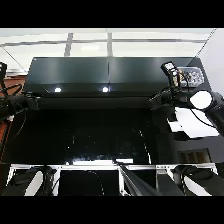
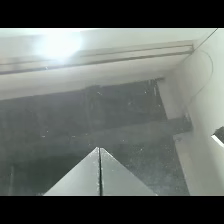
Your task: Fold the box and place the chain.
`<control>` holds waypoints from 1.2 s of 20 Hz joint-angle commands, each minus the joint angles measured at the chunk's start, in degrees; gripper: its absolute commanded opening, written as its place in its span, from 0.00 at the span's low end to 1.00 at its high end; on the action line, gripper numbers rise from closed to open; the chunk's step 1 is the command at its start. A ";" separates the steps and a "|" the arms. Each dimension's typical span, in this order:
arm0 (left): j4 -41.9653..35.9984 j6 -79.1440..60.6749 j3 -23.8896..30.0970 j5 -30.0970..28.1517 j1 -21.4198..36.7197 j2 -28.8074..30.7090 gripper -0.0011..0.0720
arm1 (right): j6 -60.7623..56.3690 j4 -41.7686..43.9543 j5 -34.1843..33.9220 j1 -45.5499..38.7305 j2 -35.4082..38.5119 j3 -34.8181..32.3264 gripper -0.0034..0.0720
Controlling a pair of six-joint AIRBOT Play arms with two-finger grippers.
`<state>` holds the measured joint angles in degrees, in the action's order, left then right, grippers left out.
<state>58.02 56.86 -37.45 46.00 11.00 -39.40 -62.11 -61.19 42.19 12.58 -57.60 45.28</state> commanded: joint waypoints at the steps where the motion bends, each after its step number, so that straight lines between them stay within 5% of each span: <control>1: -0.44 -0.02 0.02 -7.37 -0.26 -0.26 0.05 | 0.07 0.20 -0.31 0.07 -0.04 0.00 0.07; 6: -4.68 1.07 0.00 -14.82 -0.22 -0.33 0.05 | 0.39 5.14 -9.05 0.31 -0.94 0.00 0.12; 8: -9.42 1.09 0.00 -15.65 -0.24 -0.61 0.05 | -0.02 5.05 -11.54 0.28 -2.56 0.00 0.99; 9: -12.50 1.09 0.00 -15.43 -0.33 -1.25 0.07 | -0.50 5.07 -12.02 0.28 -3.48 0.00 0.99; 10: -14.62 1.51 0.00 -14.47 -0.57 -2.14 0.44 | -0.90 4.44 -12.07 -0.02 -4.50 0.02 0.99; 11: -15.34 1.77 0.00 -12.87 -1.07 -3.23 1.00 | -4.42 2.91 -12.33 -1.31 -5.16 0.07 0.99; 14: -15.23 1.86 0.00 -3.04 -1.81 -7.13 0.99 | -33.46 -17.00 -6.27 -15.41 -5.51 3.48 0.99; 17: -15.23 1.81 0.00 4.28 -1.84 -10.32 0.99 | -31.67 -24.87 -0.24 -36.35 -6.25 8.87 0.98; 21: -15.04 1.40 0.00 2.89 -1.79 -12.68 0.98 | -16.24 -8.90 9.31 -63.08 -11.61 15.56 0.98; 24: -15.06 1.46 0.00 1.18 -1.68 -13.40 0.98 | -2.14 3.45 18.27 -73.16 -18.91 19.56 0.98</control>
<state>43.18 58.43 -37.45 47.62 9.23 -51.68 -76.79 -68.42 51.00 -48.97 -71.11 60.95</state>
